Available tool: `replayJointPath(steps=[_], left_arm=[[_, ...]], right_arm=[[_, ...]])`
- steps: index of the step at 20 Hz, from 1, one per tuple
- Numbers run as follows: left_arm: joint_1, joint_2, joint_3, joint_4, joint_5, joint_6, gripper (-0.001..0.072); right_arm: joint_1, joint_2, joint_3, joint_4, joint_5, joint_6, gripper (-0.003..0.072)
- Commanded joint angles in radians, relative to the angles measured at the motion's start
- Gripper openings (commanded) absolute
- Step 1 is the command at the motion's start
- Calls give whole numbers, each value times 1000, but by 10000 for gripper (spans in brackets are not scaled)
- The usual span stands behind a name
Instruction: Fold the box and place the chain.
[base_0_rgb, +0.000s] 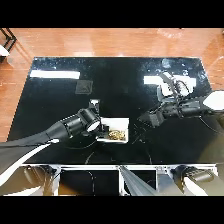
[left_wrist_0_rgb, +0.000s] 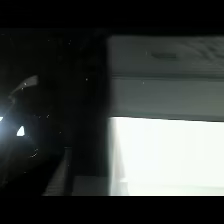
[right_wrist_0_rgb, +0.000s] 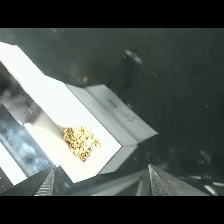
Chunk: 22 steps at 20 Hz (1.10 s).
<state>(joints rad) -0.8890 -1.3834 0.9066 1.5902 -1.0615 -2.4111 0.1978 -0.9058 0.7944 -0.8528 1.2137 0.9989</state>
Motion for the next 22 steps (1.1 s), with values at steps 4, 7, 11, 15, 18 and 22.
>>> replayJointPath(steps=[4, 7, 11, 15, 18, 22], left_arm=[[0, 81, 23, 0, -24, 3, 517], [0, 196, 23, 3, -64, 33, 516], [-69, 418, 22, 13, -254, 185, 515], [-51, 708, -35, 104, -312, 198, 587], [167, 845, -139, 76, -249, 440, 617], [482, 853, -276, -168, -173, 732, 617]], right_arm=[[-34, 0, 1, -42, 38, -7, 683], [-34, 0, 1, -42, 36, -30, 683], [-34, 0, 1, -3, -39, -89, 682], [-23, -1, 1, 108, -51, -117, 710], [10, -1, 1, 113, -70, 37, 710], [204, -19, 14, 98, -389, 180, 710]])
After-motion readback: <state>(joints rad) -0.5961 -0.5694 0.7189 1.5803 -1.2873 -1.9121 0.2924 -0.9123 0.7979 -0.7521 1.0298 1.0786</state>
